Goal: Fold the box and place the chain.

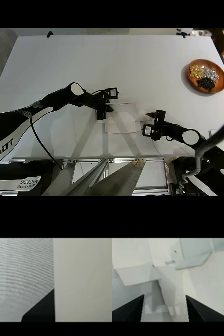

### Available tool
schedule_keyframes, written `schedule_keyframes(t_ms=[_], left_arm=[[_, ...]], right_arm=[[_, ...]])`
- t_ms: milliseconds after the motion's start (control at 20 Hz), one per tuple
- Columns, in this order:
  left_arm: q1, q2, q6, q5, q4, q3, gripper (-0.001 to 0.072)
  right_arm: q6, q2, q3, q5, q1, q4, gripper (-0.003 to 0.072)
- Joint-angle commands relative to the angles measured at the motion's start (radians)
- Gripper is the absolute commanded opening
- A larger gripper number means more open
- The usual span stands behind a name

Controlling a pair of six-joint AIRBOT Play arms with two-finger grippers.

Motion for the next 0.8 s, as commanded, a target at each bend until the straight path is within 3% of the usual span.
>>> schedule_keyframes(t_ms=[0,150,750], left_arm=[[0.000,0.000,0.000,0.000,0.000,0.001,0.0014],[0.000,0.000,0.000,0.000,0.000,0.001,0.0014],[0.000,0.000,0.000,0.000,0.000,0.001,0.0014]], right_arm=[[0.005,0.000,-0.001,0.039,0.072,0.021,0.0549],[0.052,-0.011,-0.001,-0.003,0.149,0.032,0.0549],[0.082,-0.042,0.000,-0.058,0.183,0.067,0.0547]])
